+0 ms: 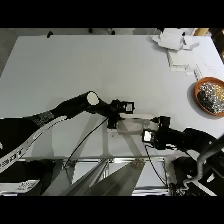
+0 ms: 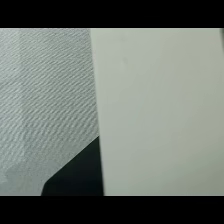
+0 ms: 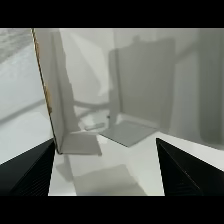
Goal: Fold the box and place the chain.
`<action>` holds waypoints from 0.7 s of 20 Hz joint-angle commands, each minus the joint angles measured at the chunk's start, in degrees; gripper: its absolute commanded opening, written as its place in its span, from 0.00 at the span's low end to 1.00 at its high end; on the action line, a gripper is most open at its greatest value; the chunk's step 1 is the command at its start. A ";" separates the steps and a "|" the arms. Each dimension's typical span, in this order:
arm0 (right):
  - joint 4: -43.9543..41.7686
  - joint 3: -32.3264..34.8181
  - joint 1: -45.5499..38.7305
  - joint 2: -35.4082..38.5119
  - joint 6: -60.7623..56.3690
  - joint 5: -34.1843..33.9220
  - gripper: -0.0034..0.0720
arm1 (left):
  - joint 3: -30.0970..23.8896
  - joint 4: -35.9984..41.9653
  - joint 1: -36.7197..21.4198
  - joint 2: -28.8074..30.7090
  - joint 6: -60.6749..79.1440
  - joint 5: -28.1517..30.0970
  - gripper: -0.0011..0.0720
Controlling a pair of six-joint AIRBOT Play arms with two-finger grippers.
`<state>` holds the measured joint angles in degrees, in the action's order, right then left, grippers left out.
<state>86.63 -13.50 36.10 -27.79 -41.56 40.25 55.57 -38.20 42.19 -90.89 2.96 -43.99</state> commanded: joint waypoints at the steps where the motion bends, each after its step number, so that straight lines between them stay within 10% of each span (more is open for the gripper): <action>1: -2.95 -2.21 -4.61 -0.68 1.84 2.05 0.93 | 0.02 -0.02 0.02 0.00 0.02 0.02 0.03; 14: -47.30 -2.25 -30.38 -19.61 56.72 7.54 0.93 | 0.02 -0.02 0.02 0.00 0.00 0.02 0.03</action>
<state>51.77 -15.68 10.76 -43.33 -0.47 45.50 55.57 -38.20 42.19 -90.89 2.96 -43.99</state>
